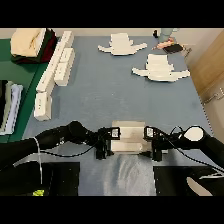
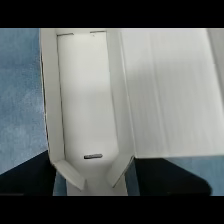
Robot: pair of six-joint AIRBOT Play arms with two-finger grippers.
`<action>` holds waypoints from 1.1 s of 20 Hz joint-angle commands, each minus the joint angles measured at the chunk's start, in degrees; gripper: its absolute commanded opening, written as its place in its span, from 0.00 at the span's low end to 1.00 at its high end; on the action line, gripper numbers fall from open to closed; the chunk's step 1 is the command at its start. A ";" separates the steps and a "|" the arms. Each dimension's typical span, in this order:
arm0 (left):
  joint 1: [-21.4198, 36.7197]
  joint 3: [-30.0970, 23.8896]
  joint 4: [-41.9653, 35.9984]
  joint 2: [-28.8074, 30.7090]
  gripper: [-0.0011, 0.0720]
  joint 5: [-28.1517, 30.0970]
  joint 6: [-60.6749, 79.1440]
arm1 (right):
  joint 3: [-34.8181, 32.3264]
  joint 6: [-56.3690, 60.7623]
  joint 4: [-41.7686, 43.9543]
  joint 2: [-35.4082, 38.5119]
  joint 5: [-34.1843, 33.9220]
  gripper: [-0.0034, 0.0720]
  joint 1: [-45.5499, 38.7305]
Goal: Fold the box.
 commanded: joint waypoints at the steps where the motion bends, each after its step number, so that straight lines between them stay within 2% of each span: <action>1: 0.04 0.02 0.09 0.04 0.73 -0.04 0.15 | 0.70 8.87 -7.69 7.58 4.94 1.00 -3.08; 6: 0.02 0.02 0.07 0.04 0.73 -0.04 0.15 | 0.70 18.91 -10.36 20.26 14.43 1.00 -7.32; 9: 0.04 0.02 0.09 0.04 0.73 -0.04 0.15 | 0.70 31.91 -2.14 24.72 15.23 0.99 -7.30; 12: 0.04 0.02 0.09 0.04 0.73 -0.04 0.15 | 0.68 54.53 11.69 24.81 13.07 0.99 -7.30; 14: 0.04 0.00 0.09 0.04 0.73 -0.04 0.15 | 0.63 67.60 17.86 23.80 12.68 0.99 -7.30; 19: 0.04 0.02 0.09 0.04 0.73 -0.04 0.15 | 0.63 72.04 24.24 19.02 12.31 0.97 -6.95; 20: 0.04 0.02 0.09 0.04 0.73 -0.04 0.15 | 0.63 72.57 24.70 17.70 12.26 0.85 -6.10; 21: 0.04 0.02 0.09 0.04 0.73 -0.04 0.15 | 0.63 72.57 25.14 16.31 12.15 0.69 -5.09; 22: 0.04 0.02 0.09 0.04 0.73 -0.04 0.15 | 0.63 72.50 26.71 14.69 11.54 0.63 -3.67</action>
